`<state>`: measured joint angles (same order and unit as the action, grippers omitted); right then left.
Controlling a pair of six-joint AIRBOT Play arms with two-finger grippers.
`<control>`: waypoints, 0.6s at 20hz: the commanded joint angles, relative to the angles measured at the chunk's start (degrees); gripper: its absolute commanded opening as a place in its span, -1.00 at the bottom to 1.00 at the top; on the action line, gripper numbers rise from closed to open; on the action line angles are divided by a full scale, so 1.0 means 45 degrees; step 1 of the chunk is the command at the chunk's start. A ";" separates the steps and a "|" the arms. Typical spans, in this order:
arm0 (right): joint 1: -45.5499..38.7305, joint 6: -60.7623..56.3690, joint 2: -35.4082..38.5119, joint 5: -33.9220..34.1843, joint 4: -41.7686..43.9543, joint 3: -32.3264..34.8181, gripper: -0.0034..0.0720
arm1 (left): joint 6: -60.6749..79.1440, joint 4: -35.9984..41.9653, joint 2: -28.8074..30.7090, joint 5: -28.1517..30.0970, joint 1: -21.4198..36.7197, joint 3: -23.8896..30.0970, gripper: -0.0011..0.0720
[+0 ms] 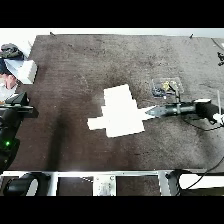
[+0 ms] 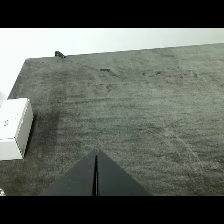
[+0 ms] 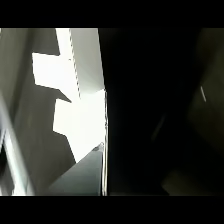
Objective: Fold the box and place the chain.
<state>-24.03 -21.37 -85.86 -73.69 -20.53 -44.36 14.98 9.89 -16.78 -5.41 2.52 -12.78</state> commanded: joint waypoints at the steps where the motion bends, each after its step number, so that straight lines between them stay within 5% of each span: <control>1: 0.2234 0.0141 0.0622 0.2963 0.3308 0.0748 -0.94 | 0.0000 0.0000 -0.0005 0.0015 -0.0010 0.0010 -0.94; 8: 0.5119 0.0141 0.0520 0.8325 0.3415 0.0151 -0.94 | 0.0005 -0.0005 -0.0005 -0.0933 -0.0010 0.0010 -0.93; 9: 0.5124 0.0146 0.0500 0.8573 0.3419 0.0151 -0.94 | 0.0058 -0.0044 -0.0005 -0.1409 -0.0010 0.0010 -0.54; 10: 0.5124 0.0141 0.0505 0.8714 0.3439 0.0151 -0.94 | 0.0112 -0.0044 -0.0005 -0.1851 -0.0010 -0.0010 0.50; 11: 0.5124 0.0189 0.0505 0.8718 0.3419 0.0155 -0.94 | 0.0102 -0.0044 -0.0005 -0.2278 -0.0010 -0.0029 0.62; 12: 0.5129 0.0189 0.0505 0.8723 0.3381 0.0155 -0.94 | 0.0107 -0.0044 -0.0005 -0.2720 -0.0010 -0.0029 0.52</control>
<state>-2.00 -20.69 -83.55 -38.96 -5.63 -43.59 15.20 9.74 -16.75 -12.32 2.52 -12.80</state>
